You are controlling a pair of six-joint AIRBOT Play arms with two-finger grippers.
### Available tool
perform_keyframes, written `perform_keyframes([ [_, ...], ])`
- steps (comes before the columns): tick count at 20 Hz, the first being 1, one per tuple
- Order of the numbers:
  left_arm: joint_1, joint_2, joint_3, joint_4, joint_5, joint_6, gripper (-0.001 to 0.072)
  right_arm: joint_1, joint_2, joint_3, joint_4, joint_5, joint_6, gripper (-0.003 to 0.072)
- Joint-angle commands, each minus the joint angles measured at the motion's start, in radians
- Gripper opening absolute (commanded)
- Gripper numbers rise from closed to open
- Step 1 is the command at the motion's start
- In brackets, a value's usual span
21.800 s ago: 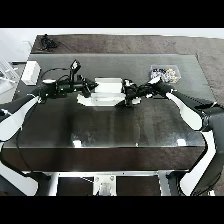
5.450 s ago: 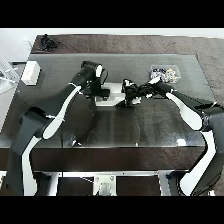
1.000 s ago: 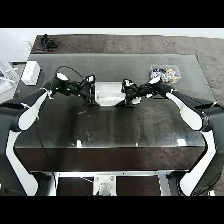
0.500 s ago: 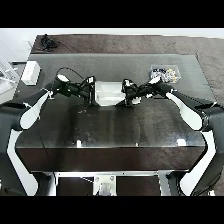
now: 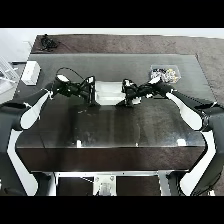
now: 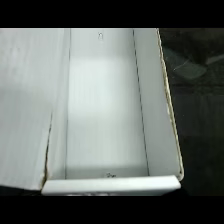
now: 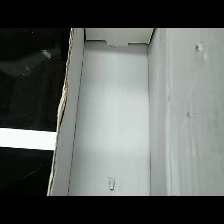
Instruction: Fold the box and place the chain.
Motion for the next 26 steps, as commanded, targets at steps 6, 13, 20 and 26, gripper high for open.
perform_keyframes([
  [6, -0.001, -0.006, 0.000, -0.023, -0.002, 0.003, 0.0720, 0.001, 0.000, 0.000, 0.000, 0.000, 0.000, 0.0579],
  [13, -0.001, -0.007, 0.000, -0.019, 0.002, 0.006, 0.0528, 0.001, 0.000, 0.000, 0.000, 0.000, 0.000, 0.0579],
  [20, 0.000, -0.007, 0.000, -0.019, 0.014, 0.002, 0.0530, 0.001, 0.000, 0.000, 0.000, 0.000, 0.000, 0.0578],
  [26, 0.000, -0.007, 0.000, -0.019, 0.014, 0.002, 0.0530, 0.001, 0.000, 0.000, 0.000, 0.000, 0.000, 0.0578],
])
